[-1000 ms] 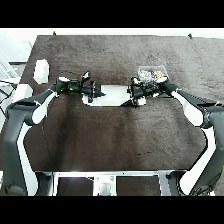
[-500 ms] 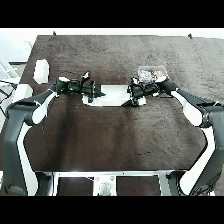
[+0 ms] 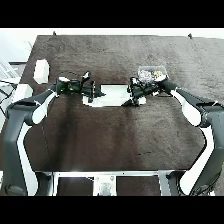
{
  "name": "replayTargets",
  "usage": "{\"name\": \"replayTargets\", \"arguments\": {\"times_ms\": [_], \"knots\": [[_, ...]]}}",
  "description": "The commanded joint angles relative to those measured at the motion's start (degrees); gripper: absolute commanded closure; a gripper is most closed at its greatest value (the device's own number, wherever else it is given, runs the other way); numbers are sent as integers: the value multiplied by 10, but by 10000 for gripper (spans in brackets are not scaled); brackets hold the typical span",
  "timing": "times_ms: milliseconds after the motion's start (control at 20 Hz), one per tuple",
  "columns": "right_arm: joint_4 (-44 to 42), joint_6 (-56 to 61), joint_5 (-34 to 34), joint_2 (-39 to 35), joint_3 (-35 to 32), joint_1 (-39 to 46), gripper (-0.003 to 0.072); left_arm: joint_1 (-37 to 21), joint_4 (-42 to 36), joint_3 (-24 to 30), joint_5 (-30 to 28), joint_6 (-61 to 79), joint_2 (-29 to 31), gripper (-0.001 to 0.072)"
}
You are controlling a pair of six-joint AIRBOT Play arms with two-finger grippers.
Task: Fold the box and place the chain.
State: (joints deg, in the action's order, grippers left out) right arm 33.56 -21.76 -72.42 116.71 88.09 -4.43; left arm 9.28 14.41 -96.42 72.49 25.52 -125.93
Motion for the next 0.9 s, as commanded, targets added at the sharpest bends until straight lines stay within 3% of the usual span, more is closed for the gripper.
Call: {"name": "replayTargets", "arguments": {"times_ms": [0, 400, 450, 500, 550, 700, 850], "knots": [[1, 3, 2, 1, 1, -1, 112, 0, -1, 0, 0, 0, 0, 687], [-12, 1, 4, 7, 1, -4, 128, 0, -1, 0, 0, 0, 0, 687], [-16, 1, 4, 7, 1, -3, 173, 0, -2, 0, 0, 0, 0, 687], [-16, 1, 3, 7, 1, -3, 293, 0, -3, 0, 0, 0, 0, 687], [-16, 1, 3, 7, 1, -3, 312, 0, -3, 0, 0, 0, 0, 687], [-16, 1, 4, 7, 1, -3, 248, 0, -3, 0, 0, 0, 0, 687], [-16, 1, 4, 7, 1, -3, 251, 0, -3, 0, 0, 0, 0, 687]]}}
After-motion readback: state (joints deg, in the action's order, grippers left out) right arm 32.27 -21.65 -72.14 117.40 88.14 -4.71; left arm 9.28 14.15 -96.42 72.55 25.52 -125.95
